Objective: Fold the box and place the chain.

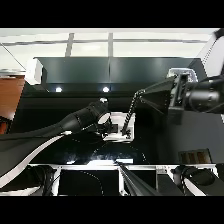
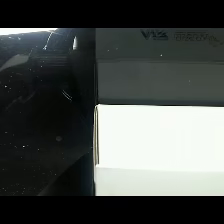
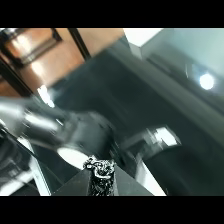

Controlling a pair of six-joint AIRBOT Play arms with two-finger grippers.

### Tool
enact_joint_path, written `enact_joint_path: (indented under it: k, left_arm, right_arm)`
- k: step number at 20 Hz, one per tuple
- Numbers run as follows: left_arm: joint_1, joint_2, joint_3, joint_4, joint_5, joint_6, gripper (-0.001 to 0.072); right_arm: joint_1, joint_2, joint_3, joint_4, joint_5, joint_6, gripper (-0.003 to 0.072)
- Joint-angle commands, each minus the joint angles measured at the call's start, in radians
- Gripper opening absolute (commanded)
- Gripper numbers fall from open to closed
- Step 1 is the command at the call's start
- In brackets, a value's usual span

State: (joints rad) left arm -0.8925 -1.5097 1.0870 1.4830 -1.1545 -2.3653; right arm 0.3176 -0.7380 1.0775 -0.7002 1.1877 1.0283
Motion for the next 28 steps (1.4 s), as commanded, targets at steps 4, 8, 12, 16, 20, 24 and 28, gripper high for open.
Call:
enact_joint_path:
  k: [4,8,12,16,20,24,28]
  left_arm:
    - [0.000,0.000,0.000,0.000,0.001,0.000,0.0032]
    - [0.000,0.000,0.000,0.000,0.000,0.000,0.0033]
    - [0.000,0.000,0.000,0.000,0.002,0.000,0.0032]
    - [0.000,0.000,0.000,0.001,0.003,-0.001,0.0032]
    - [0.000,0.000,0.000,-0.001,0.038,-0.055,0.0032]
    - [0.000,0.000,0.000,-0.027,0.096,-0.057,0.0043]
    - [0.000,0.011,0.005,-0.025,0.093,-0.069,0.0479]
  right_arm:
    - [0.010,-0.007,-0.273,-0.028,-0.065,0.042,0.0043]
    - [0.016,-0.039,-0.391,0.009,-0.130,0.041,0.0044]
    - [0.065,-0.108,-0.402,0.008,-0.138,0.041,0.0047]
    - [-0.005,-0.103,-0.400,-0.040,-0.079,0.042,0.0440]
    - [-0.271,-0.049,-0.400,-0.130,0.035,0.034,0.0439]
    - [-0.354,-0.035,-0.401,-0.127,0.031,0.034,0.0438]
    - [-0.344,-0.035,-0.401,-0.127,0.019,0.034,0.0439]
